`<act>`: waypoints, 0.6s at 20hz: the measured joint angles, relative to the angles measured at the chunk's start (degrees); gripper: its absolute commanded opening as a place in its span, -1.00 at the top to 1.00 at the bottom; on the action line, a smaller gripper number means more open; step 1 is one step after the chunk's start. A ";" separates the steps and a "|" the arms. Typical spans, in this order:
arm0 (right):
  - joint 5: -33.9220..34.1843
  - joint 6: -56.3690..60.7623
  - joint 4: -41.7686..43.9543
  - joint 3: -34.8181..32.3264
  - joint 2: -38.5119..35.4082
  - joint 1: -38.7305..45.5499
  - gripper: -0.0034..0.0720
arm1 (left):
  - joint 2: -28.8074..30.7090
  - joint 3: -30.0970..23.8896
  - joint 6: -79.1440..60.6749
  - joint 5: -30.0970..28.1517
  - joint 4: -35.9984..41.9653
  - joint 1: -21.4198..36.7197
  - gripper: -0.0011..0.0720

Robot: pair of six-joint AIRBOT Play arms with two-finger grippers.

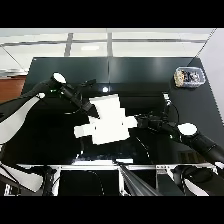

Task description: Fold the box and place the chain.

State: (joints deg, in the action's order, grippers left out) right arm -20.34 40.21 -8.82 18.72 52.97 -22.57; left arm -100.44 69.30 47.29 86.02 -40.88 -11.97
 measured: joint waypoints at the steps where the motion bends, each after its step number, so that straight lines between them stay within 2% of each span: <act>1: 0.02 0.00 0.00 0.00 0.00 0.00 0.88 | -0.09 0.17 0.04 -0.17 -0.42 -0.04 -0.37; 2: 0.04 0.00 0.00 0.00 0.00 0.00 0.88 | -0.13 0.26 0.09 -0.33 -1.01 -0.04 -0.34; 4: 0.09 0.00 0.00 0.00 0.00 0.00 0.88 | -0.20 0.39 0.35 -1.11 -1.18 -0.09 -0.11; 5: 0.09 0.00 -0.02 0.00 0.00 0.00 0.88 | -0.22 0.42 0.26 -1.20 -1.11 -0.11 -0.07; 6: 0.11 0.02 -0.04 0.00 0.00 0.00 0.88 | -0.22 0.46 0.09 -1.25 -0.85 -0.11 0.29; 7: 0.11 0.00 -0.04 0.00 0.00 0.00 0.88 | -0.24 0.50 -0.15 -1.36 -0.63 -0.11 0.54; 9: 0.13 0.00 -0.09 0.00 0.00 0.00 0.88 | -0.24 0.50 -0.81 -1.20 -0.13 -0.11 0.79; 10: 0.15 -0.02 -0.11 0.00 0.00 0.00 0.87 | -0.24 0.50 -1.31 -0.81 0.09 -0.11 0.81; 11: 0.26 0.00 -0.09 0.00 0.00 0.00 0.55 | -0.24 0.50 -1.70 -0.33 0.44 -0.11 0.89; 12: 0.42 0.02 -0.04 0.00 0.00 0.00 -0.46 | -0.26 0.50 -2.12 0.02 0.66 -0.09 0.90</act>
State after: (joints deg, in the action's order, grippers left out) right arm -19.92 40.23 -8.86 18.72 52.97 -22.57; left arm -100.71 69.80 45.17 86.04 -40.23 -12.05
